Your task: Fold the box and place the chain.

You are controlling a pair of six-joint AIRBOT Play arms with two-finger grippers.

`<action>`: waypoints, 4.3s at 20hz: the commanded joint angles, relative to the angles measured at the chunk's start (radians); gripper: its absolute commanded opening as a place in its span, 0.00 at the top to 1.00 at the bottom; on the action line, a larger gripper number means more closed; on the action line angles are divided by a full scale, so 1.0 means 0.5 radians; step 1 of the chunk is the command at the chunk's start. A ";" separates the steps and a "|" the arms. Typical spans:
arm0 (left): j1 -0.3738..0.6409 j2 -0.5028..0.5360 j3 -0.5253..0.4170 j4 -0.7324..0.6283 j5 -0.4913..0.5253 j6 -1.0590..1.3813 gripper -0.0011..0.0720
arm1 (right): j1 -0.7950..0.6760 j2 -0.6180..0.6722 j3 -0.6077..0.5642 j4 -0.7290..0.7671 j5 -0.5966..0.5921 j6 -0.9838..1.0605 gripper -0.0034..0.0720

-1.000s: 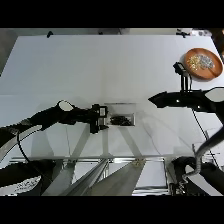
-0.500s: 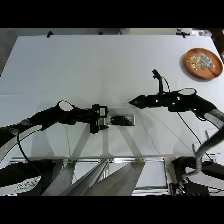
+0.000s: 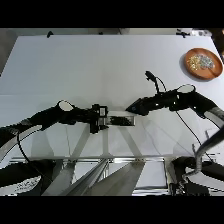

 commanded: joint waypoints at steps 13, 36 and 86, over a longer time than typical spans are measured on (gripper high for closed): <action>-0.001 0.002 0.001 0.001 -0.001 0.000 0.45 | 0.637 0.208 0.729 -1.472 -0.118 0.526 0.49; -0.002 0.002 0.001 0.001 0.000 0.001 0.45 | 1.029 -0.190 1.084 -1.646 0.386 0.976 0.42; -0.001 0.002 0.001 0.001 0.000 0.000 0.45 | 1.244 0.203 0.465 -1.836 -0.462 0.602 0.50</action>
